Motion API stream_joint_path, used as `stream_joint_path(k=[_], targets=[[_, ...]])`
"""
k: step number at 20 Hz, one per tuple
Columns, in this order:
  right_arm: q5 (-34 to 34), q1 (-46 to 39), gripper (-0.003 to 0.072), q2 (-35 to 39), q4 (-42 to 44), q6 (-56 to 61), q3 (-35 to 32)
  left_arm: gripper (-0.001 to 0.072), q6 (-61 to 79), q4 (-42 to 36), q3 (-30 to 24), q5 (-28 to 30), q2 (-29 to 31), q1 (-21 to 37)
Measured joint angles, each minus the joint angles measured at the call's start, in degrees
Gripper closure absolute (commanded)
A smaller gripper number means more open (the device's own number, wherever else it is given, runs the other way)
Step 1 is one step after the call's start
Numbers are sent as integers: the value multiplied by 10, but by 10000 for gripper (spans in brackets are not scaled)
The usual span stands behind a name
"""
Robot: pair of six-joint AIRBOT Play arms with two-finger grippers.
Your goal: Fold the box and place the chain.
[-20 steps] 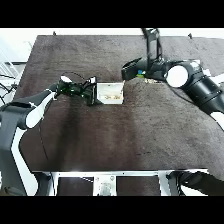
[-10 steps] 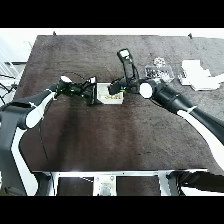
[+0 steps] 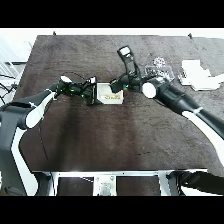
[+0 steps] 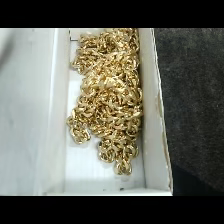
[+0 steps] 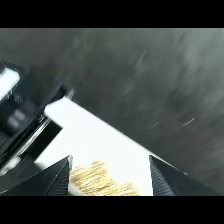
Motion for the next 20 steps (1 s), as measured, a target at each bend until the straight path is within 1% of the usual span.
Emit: stream_joint_path(k=[3,4,5,7,8,9,10,11,14,17,20], targets=[[-2,-43,113,40,-35,-30,1,245,0,0,0,0,0,0],[-3,-65,163,46,-35,-49,2,245,0,0,0,0,0,0],[-4,-87,175,49,-24,-76,2,245,0,0,0,0,0,0],[-8,-128,178,48,49,-165,4,246,0,0,0,0,0,0],[-8,-146,204,43,104,-226,5,245,0,0,0,0,0,0],[-1,-162,207,35,158,-287,7,245,0,0,0,0,0,0],[14,-177,207,25,219,-354,11,246,0,0,0,0,0,0],[33,-189,248,12,274,-415,17,245,0,0,0,0,0,0],[110,-215,259,-44,420,-575,48,245,0,0,0,0,0,0],[182,-226,260,-111,495,-664,92,245,0,0,0,0,0,0],[243,-225,260,-172,529,-706,137,245,0,0,0,0,0,0]])
